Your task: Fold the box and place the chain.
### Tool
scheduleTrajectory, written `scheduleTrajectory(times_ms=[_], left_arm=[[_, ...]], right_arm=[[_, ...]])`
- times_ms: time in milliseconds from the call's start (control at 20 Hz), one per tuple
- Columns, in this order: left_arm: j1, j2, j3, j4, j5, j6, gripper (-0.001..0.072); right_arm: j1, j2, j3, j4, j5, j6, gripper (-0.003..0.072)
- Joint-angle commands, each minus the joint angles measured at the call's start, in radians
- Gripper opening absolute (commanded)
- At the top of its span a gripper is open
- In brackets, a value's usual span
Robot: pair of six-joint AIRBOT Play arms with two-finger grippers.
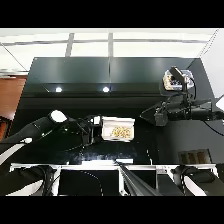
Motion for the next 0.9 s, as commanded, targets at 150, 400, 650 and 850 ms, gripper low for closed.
scheduleTrajectory(times_ms=[150, 400, 650, 850], left_arm=[[-0.006, -0.001, 0.002, -0.002, 0.039, 0.000, 0.0709], [-0.006, -0.001, 0.023, 0.005, 0.023, 0.000, 0.0709], [-0.008, -0.016, 0.039, 0.005, -0.041, 0.004, 0.0709], [-0.014, -0.032, 0.039, 0.002, -0.035, 0.004, 0.0709]], right_arm=[[0.001, 0.001, 0.001, 0.000, 0.000, 0.000, 0.0385], [0.001, 0.001, 0.001, 0.000, 0.000, 0.000, 0.0385], [0.001, 0.001, 0.001, 0.000, 0.000, 0.000, 0.0385], [0.001, 0.001, 0.001, 0.000, 0.000, 0.000, 0.0385]])
